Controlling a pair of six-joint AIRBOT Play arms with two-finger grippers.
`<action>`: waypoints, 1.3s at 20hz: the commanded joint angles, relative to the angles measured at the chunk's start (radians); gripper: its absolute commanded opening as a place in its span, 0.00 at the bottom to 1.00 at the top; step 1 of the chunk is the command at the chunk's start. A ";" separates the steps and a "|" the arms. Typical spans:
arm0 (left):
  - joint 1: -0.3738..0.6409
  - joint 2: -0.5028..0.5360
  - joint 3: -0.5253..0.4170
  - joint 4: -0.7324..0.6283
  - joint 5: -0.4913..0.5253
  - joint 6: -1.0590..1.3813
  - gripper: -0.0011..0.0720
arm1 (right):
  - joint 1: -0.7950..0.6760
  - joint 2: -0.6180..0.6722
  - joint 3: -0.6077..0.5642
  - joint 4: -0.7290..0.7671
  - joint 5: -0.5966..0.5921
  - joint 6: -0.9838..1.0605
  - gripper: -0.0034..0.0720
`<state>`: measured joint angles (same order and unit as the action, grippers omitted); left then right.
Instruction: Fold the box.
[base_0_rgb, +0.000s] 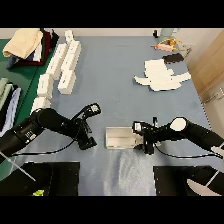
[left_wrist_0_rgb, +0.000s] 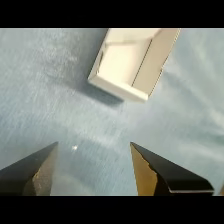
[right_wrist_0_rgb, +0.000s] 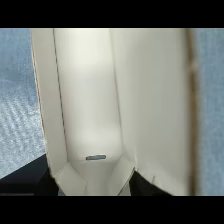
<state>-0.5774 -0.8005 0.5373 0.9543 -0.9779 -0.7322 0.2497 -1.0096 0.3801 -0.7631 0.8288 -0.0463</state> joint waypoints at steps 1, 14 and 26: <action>0.049 -0.021 -0.028 -0.154 0.044 0.116 0.97 | 0.000 0.001 0.001 0.000 0.000 0.000 0.72; 0.063 -0.020 -0.031 -0.066 0.035 0.278 0.97 | 0.000 0.001 0.001 0.000 0.000 0.000 0.72; 0.021 -0.058 -0.153 -0.275 0.261 0.751 0.97 | 0.000 0.001 0.001 0.000 0.000 0.000 0.72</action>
<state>-0.5262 -0.8391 0.3992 0.7605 -0.7723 -0.0879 0.2497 -1.0096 0.3801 -0.7635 0.8288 -0.0463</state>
